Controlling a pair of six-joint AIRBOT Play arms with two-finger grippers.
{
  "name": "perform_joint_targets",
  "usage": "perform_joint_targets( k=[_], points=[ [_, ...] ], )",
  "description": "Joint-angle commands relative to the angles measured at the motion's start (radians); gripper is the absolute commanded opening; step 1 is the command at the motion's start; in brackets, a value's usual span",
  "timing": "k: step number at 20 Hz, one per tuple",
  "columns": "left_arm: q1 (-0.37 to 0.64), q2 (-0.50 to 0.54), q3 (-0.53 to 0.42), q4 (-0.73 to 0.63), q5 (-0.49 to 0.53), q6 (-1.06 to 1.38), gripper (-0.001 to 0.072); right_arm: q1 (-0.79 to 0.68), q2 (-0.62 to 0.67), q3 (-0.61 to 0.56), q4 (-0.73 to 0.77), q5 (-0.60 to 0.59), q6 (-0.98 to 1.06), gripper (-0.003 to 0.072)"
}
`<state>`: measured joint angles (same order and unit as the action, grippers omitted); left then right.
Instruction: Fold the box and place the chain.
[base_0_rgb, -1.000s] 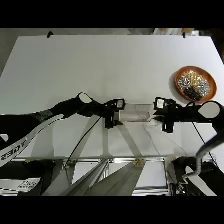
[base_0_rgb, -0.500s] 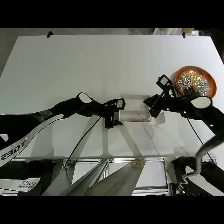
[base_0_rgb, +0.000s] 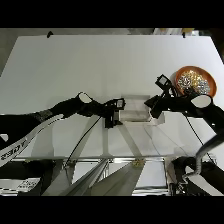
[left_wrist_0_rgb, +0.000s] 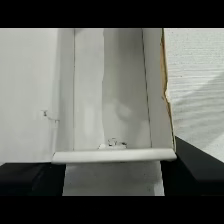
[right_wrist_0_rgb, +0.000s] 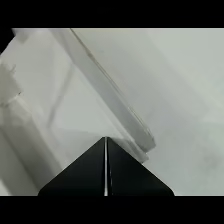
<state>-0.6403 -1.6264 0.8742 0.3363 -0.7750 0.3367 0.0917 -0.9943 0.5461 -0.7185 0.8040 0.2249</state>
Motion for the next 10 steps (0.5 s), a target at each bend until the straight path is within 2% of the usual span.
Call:
perform_joint_targets(
  k=[1, 3, 4, 5, 6, 7, 8, 9, 10],
  points=[
    [0.001, 0.001, 0.000, 0.000, 0.000, 0.000, 0.0272, 0.000, 0.106, 0.020, -0.335, 0.148, 0.002, 0.0020],
    [0.001, 0.001, 0.000, 0.000, 0.000, 0.000, 0.0272, 0.000, 0.108, 0.019, -0.482, 0.186, 0.003, 0.0024],
    [0.001, 0.001, 0.000, 0.000, 0.000, 0.000, 0.0272, 0.000, 0.093, 0.018, -0.523, 0.195, 0.002, 0.0092],
    [0.001, 0.001, 0.000, 0.000, 0.000, 0.000, 0.0272, 0.000, 0.076, 0.017, -0.535, 0.195, 0.002, 0.0224],
    [0.001, 0.001, 0.000, 0.000, 0.000, 0.000, 0.0272, 0.001, 0.053, 0.017, -0.528, 0.195, -0.002, 0.0307],
    [0.001, 0.001, 0.000, 0.000, 0.000, 0.000, 0.0272, 0.001, 0.034, 0.017, -0.516, 0.200, -0.036, 0.0266],
    [0.001, 0.001, 0.000, 0.000, 0.000, 0.000, 0.0272, 0.001, 0.014, 0.017, -0.484, 0.211, -0.105, 0.0190],
    [0.001, 0.001, 0.000, 0.000, 0.000, 0.000, 0.0272, 0.001, -0.003, 0.017, -0.438, 0.222, -0.179, 0.0157],
    [0.001, 0.001, 0.000, 0.000, 0.000, 0.000, 0.0272, 0.001, -0.021, 0.016, -0.386, 0.233, -0.254, 0.0157]
  ],
)
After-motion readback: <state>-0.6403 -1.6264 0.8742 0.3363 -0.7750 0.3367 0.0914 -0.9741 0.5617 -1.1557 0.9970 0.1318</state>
